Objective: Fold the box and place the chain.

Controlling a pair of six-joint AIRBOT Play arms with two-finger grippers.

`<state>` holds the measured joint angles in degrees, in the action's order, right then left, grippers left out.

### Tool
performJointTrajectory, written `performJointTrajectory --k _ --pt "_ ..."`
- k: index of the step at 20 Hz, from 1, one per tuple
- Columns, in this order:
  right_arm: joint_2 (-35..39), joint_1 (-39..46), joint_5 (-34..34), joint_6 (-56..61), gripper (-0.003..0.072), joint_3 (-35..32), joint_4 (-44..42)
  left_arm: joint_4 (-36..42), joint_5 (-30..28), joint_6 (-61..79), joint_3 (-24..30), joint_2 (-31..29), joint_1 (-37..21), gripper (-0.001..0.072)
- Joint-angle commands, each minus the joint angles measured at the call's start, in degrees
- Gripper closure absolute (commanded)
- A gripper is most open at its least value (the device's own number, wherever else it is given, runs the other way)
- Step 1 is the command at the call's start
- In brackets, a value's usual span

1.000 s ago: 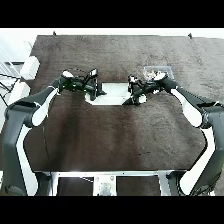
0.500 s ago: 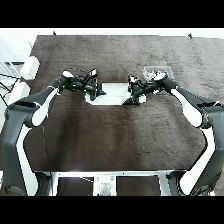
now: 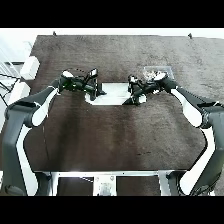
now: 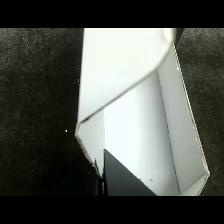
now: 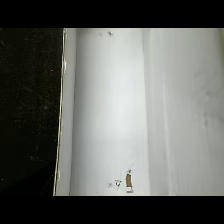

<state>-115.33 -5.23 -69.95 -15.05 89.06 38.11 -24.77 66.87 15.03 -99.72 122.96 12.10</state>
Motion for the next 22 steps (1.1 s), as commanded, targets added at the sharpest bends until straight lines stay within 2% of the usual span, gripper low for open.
performJointTrajectory --k 1,13,14,15,16,19,22 --pt "-0.02 0.02 -0.37 0.0 0.0192 0.0 0.02 -0.04 0.02 0.02 0.0 0.02 0.0 0.0688" --pt "-0.02 0.02 -0.37 0.0 0.0192 0.0 0.02 0.46 1.44 0.0 -0.28 -0.46 -0.02 0.0686" --pt "-0.02 0.02 -0.37 0.0 0.0192 0.0 0.02 0.48 1.64 0.02 -0.28 -0.79 -0.02 0.0597" --pt "-0.02 0.02 -0.37 0.0 0.0192 0.0 0.02 0.52 1.64 0.0 -0.26 -1.09 0.0 0.0331" --pt "-0.02 0.02 -0.37 0.0 0.0192 0.0 0.02 0.52 1.7 0.0 -0.28 -1.4 -0.02 0.0302" --pt "-0.02 0.02 -0.37 0.0 0.0192 0.0 0.02 0.37 2.19 -0.15 -0.31 -2.73 -0.22 0.0305" --pt "-0.02 0.02 -0.37 0.0 0.0192 -0.02 0.02 0.0 5.25 -2.1 -0.39 -4.55 -1.97 0.0305"
